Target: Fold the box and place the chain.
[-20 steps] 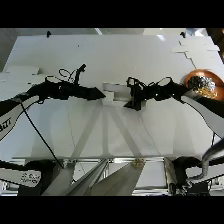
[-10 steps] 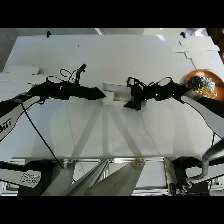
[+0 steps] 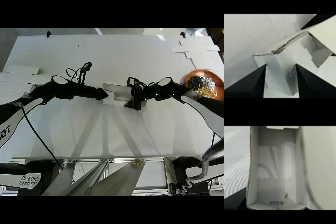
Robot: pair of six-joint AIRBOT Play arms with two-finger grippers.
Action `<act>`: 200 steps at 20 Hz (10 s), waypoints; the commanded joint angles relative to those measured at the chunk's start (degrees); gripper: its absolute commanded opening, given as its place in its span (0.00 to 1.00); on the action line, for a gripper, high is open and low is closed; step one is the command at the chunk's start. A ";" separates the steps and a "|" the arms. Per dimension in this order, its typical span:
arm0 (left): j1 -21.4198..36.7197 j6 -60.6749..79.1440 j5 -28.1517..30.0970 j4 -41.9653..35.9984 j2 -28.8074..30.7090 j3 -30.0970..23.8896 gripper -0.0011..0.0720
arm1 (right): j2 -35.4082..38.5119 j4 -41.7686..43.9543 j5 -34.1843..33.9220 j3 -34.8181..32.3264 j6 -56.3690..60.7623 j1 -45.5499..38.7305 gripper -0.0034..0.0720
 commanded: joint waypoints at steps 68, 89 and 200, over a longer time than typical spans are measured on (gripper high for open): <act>-16.20 -74.12 -15.30 53.94 -8.15 24.15 0.25 | -0.02 0.02 0.15 0.04 -0.04 0.07 0.65; 5.20 -0.33 -24.68 28.63 2.56 22.25 0.52 | -0.02 0.04 0.15 0.04 -0.04 0.07 0.65; 2.25 50.10 -22.45 11.76 -15.93 18.01 0.45 | 1.79 0.46 3.23 0.04 0.00 0.28 0.90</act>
